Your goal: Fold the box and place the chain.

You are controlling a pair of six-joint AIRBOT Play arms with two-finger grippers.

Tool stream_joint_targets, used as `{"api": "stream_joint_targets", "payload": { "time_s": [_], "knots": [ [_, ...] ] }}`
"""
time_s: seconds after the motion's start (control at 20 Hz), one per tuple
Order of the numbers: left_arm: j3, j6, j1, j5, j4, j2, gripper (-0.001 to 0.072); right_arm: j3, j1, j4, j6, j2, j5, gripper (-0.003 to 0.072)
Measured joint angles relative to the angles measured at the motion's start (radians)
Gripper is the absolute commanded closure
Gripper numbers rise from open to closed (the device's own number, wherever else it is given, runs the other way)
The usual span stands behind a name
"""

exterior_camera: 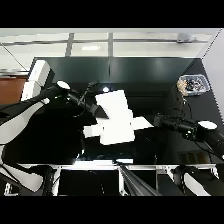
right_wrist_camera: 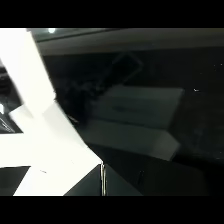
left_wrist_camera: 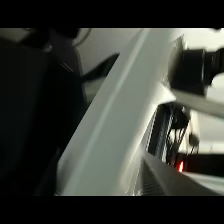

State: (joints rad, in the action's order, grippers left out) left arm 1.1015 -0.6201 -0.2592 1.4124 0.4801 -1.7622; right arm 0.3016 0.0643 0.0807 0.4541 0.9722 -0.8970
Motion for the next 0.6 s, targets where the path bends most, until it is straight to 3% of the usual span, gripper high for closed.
{"api": "stream_joint_targets", "payload": {
  "time_s": [0.05,0.1,0.2,0.25,0.3,0.4,0.45,0.6],
  "knots": [
    [0.014,0.015,-0.010,0.016,0.032,-0.008,0.0363,0.000,0.000,0.000,0.001,0.000,-0.001,0.0671],
    [0.027,0.032,-0.018,0.023,0.056,-0.014,0.0378,0.000,0.000,0.000,0.002,0.000,-0.002,0.0671],
    [0.041,0.060,-0.029,0.038,0.091,-0.021,0.0638,0.000,0.000,0.000,0.002,0.000,-0.002,0.0671],
    [0.046,0.072,-0.032,0.039,0.102,-0.023,0.0682,0.000,0.000,0.004,0.002,0.000,-0.002,0.0670],
    [0.049,0.091,-0.035,0.045,0.103,-0.024,0.0682,0.000,0.000,0.006,0.002,0.000,-0.003,0.0639],
    [0.054,0.103,-0.039,0.037,0.129,-0.027,0.0684,0.005,0.001,0.044,0.003,0.000,-0.005,0.0127],
    [0.057,0.110,-0.039,0.036,0.129,-0.026,0.0685,0.014,0.006,0.074,0.008,0.000,-0.008,0.0030],
    [0.060,0.124,-0.041,0.034,0.134,-0.011,0.0687,0.094,0.039,0.222,0.022,0.000,-0.055,0.0032]
  ]
}}
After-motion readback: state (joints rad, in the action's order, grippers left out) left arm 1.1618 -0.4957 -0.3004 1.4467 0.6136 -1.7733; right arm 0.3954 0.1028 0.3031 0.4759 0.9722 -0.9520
